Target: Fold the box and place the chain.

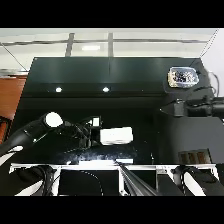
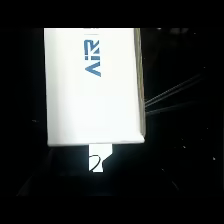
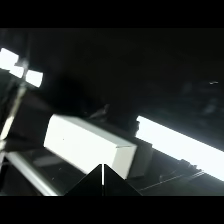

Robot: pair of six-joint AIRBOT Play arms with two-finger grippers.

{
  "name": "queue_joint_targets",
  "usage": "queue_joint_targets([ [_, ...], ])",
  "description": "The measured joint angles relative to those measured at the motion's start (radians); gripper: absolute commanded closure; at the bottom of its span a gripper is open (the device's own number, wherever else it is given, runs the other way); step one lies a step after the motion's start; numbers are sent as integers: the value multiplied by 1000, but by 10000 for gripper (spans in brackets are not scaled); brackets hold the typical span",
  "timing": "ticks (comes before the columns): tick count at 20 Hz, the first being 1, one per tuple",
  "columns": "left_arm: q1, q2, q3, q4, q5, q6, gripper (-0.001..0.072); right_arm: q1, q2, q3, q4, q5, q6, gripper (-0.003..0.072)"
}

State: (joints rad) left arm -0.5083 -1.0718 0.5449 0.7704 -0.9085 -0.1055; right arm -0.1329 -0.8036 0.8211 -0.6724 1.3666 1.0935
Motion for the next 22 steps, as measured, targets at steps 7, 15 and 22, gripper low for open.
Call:
queue_joint_targets([
  [7, -90, 50, 110, 44, 16, -251, -6, -52, 27, 0, -17, -33, 3, 670],
  [15, -234, -113, 183, -15, 166, -314, -5, -58, 29, 0, -21, -52, 3, 670],
  [22, -256, -161, 200, -25, 174, -328, -5, -58, 29, 0, -21, -54, 3, 670],
])
